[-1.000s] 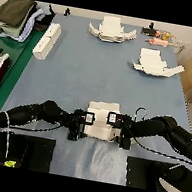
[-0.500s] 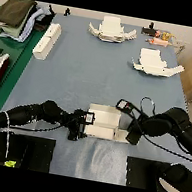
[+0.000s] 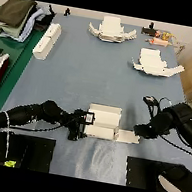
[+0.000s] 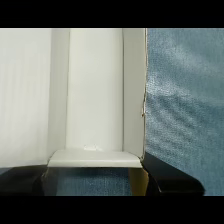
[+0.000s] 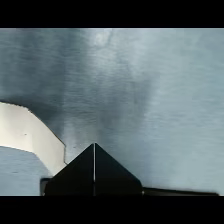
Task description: Fold the box.
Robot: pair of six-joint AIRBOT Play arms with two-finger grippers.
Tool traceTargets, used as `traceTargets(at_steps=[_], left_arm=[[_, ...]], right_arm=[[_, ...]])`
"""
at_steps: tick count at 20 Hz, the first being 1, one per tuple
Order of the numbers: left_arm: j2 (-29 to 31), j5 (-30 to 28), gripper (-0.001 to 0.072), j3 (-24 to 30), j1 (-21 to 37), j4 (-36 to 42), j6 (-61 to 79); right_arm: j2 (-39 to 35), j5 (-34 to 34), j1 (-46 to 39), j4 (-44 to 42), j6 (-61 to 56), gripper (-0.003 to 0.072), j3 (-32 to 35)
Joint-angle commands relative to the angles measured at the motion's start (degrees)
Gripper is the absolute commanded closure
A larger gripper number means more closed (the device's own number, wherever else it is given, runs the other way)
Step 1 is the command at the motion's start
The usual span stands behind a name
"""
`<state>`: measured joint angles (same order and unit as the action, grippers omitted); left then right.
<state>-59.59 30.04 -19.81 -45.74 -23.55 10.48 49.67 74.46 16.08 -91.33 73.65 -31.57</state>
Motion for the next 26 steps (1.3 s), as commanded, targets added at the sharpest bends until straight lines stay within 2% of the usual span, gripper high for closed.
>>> traceTargets(at_steps=[1, 3, 12, 13, 15, 18, 19, 20, 26], left_arm=[[0.0, 0.0, 0.0238, 0.0, 0.0, 0.0, 0.0], [0.0, 0.0, 0.0238, 0.0, 0.0, 0.0, 0.0], [0.0, 0.0, 0.0238, 0.0, 0.0, 0.0, 0.0], [0.0, 0.0, 0.0237, 0.0, 0.0, 0.0, 0.0], [0.0, 0.0, 0.0237, 0.0, 0.0, 0.0, 0.0], [0.0, 0.0, 0.0238, 0.0, 0.0, 0.0, 0.0], [0.0, 0.0, 0.0238, 0.0, 0.0, 0.0, 0.0], [0.0, 0.0, 0.0237, 0.0, 0.0, 0.0, 0.0], [0.0, 0.0, 0.0238, 0.0, 0.0, 0.0, 0.0]], right_arm=[[3.9, -5.4, -1.0, -14.8, 4.9, 0.0682, 2.5], [3.4, -6.8, -1.0, -17.0, 6.5, 0.0682, 2.5], [-4.6, -4.8, -1.0, -20.4, 8.5, 0.0681, 1.4], [-5.2, -5.0, -1.0, -21.3, 8.6, 0.0664, 1.4], [-5.5, -5.0, -1.0, -24.1, 11.0, 0.0518, 1.4], [-5.4, -5.5, -1.0, -26.1, 13.0, 0.0506, 1.4], [-5.4, -5.8, -1.0, -26.1, 13.0, 0.0373, 1.4], [-5.4, -6.0, -1.0, -26.4, 13.0, 0.0309, 1.4], [-5.0, -6.9, -0.9, -28.2, 13.9, 0.0308, 1.4]])
